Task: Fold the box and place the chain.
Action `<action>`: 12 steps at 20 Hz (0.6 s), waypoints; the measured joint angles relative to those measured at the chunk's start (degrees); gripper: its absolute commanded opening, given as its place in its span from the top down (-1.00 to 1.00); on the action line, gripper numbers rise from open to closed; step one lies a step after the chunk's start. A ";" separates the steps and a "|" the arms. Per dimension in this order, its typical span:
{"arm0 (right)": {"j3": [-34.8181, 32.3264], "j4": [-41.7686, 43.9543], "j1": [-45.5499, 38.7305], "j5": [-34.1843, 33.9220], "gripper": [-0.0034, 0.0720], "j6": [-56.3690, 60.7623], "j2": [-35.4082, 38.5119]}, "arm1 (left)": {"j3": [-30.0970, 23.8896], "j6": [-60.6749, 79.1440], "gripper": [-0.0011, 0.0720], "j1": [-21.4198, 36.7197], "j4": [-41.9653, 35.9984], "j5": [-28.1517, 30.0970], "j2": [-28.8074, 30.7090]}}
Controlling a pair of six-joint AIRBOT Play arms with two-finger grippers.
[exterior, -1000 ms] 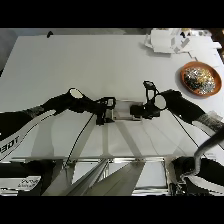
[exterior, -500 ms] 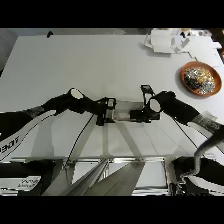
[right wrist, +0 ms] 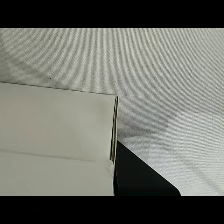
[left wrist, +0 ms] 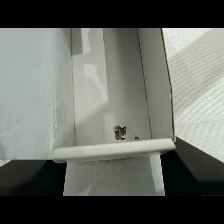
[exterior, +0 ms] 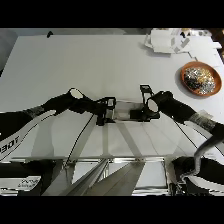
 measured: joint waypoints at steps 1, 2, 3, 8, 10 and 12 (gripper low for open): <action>0.00 -0.13 0.00 0.07 0.87 -0.13 -0.09 | 0.00 0.02 0.28 0.00 0.02 0.07 0.00; 0.00 -0.20 0.00 0.09 0.70 -0.24 -0.11 | 0.00 0.02 0.28 0.00 0.02 0.07 0.00; 0.00 -0.50 0.00 0.02 0.33 -0.76 -0.15 | 0.02 0.28 0.28 0.00 0.15 0.15 0.00; 0.85 -1.42 0.00 0.42 0.12 -3.13 2.14 | 0.00 0.22 0.28 0.00 0.17 0.48 -0.02; 1.01 -2.19 0.00 2.75 0.12 -5.27 5.05 | 0.00 0.24 0.28 0.00 0.20 0.37 -0.02; 1.14 -3.96 -0.48 5.77 0.12 -7.87 8.61 | 0.00 0.22 0.28 0.00 0.04 0.31 -0.02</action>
